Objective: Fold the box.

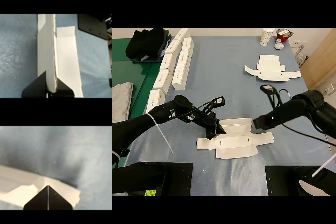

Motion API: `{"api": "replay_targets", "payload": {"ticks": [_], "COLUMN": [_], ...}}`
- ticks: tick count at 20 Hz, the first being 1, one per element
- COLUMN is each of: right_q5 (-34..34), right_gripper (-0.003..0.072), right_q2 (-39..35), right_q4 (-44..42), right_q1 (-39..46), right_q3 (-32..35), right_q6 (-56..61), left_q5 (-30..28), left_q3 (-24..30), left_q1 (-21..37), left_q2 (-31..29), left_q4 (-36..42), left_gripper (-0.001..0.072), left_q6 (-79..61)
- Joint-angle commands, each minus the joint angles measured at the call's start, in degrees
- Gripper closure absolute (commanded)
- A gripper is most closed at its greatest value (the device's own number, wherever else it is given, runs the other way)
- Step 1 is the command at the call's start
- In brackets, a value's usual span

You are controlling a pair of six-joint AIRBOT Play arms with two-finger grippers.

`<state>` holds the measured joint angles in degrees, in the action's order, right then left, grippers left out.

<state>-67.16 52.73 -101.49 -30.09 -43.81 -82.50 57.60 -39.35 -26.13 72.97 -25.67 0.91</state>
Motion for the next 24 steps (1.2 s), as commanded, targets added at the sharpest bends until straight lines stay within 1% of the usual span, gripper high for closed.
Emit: {"api": "replay_targets", "payload": {"ticks": [1,3,4,5,6,9,14,16,19,22,24], "right_q5": [-4.9,-2.1,-0.7,0.5,2.3,6.4,11.4,13.6,13.8,13.5,13.4], "right_gripper": [0.0686,0.0679,0.052,0.006,-0.0025,-0.0024,-0.0024,-0.0024,-0.0026,-0.0034,-0.0034], "right_q2": [-4.8,-7.9,-8.6,-8.6,-8.2,-5.6,-0.4,0.5,-1.0,-4.0,-6.0], "right_q4": [0.7,4.7,6.1,6.8,7.3,9.5,16.7,20.4,22.3,24.9,25.1], "right_q1": [-12.7,-23.3,-27.6,-31.1,-33.4,-35.3,-35.3,-35.2,-35.0,-34.0,-32.7], "right_q3": [2.0,5.4,7.3,9.1,10.8,13.4,13.5,13.5,12.5,12.3,12.3], "right_q6": [0.2,-1.3,-3.3,-5.5,-7.0,-7.5,-7.5,-7.5,-5.8,-2.8,-2.9], "left_q5": [-0.2,-0.2,-0.2,-0.2,-0.2,-0.2,-0.1,-0.2,-0.2,-0.2,-0.2], "left_q3": [0.0,0.0,0.0,0.0,0.0,0.0,0.0,0.0,0.0,0.0,0.0], "left_q1": [0.0,0.0,0.0,0.0,0.0,0.0,0.0,0.0,0.0,0.0,0.0], "left_q2": [0.0,0.0,0.0,0.0,0.0,0.0,0.0,0.0,0.0,0.0,0.0], "left_q4": [0.0,0.0,0.0,0.0,0.0,0.0,0.0,0.0,0.0,0.0,0.0], "left_gripper": [0.0697,0.0697,0.0697,0.0697,0.0697,0.0697,0.0697,0.0697,0.0697,0.0697,0.0697], "left_q6": [0.0,0.0,0.0,0.0,0.0,0.0,0.0,0.0,0.0,0.0,0.0]}}
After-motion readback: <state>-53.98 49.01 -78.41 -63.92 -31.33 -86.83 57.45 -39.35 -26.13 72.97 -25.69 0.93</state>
